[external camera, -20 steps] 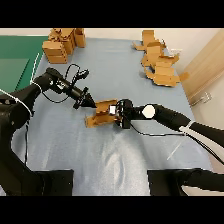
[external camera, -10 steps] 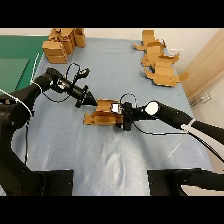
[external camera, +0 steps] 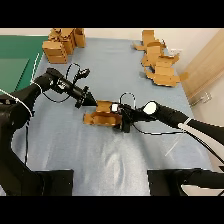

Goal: Fold the box.

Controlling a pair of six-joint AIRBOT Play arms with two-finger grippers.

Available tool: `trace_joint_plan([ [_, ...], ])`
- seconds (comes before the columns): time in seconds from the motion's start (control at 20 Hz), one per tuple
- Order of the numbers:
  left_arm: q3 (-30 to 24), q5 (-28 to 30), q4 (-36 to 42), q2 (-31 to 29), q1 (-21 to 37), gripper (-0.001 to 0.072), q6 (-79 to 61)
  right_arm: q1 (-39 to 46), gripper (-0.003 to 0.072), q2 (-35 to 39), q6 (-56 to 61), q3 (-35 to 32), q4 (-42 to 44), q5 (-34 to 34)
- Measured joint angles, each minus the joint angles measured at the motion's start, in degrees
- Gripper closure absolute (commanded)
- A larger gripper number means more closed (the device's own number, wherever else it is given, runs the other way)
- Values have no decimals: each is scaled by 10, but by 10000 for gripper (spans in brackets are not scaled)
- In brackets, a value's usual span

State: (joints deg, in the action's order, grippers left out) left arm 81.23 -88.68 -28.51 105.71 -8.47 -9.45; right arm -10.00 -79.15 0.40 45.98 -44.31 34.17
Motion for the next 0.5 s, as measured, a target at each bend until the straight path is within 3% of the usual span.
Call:
trace_joint_plan([
  [0.5,0,-4,-2,0,0,697,1,0,-16,-4,2,0,10,-5],
])
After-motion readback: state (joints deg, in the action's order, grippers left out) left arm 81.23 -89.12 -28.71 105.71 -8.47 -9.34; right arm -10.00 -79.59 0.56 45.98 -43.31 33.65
